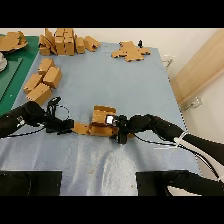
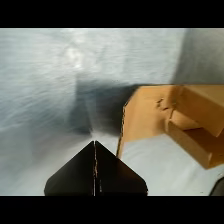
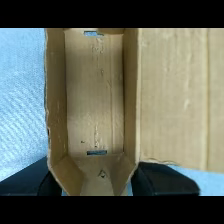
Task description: Fold the box.
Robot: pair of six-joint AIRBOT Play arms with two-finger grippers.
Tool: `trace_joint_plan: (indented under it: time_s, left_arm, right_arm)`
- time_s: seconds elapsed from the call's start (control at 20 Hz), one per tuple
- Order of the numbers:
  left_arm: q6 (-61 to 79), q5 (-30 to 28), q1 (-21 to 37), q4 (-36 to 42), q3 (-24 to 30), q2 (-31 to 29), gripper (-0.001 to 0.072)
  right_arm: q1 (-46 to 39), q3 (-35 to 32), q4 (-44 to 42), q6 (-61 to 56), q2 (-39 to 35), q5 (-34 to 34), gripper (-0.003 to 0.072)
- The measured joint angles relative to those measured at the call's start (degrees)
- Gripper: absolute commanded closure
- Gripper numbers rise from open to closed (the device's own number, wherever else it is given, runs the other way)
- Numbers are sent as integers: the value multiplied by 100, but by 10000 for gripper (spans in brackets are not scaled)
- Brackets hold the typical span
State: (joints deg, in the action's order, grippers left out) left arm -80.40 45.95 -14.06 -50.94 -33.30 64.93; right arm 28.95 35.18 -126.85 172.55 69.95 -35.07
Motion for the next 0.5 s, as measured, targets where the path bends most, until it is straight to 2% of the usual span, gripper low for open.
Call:
trace_joint_plan:
  time_s: [0.2, 0.5]
  left_arm:
    - [247, -282, -103, 586, 0, 243, 699]
    - [848, -262, -127, 1469, -17, 317, 699]
  right_arm:
    - [0, 0, -2, 2, 0, 20, 129]
    - [0, 0, -35, 2, 2, 42, 129]
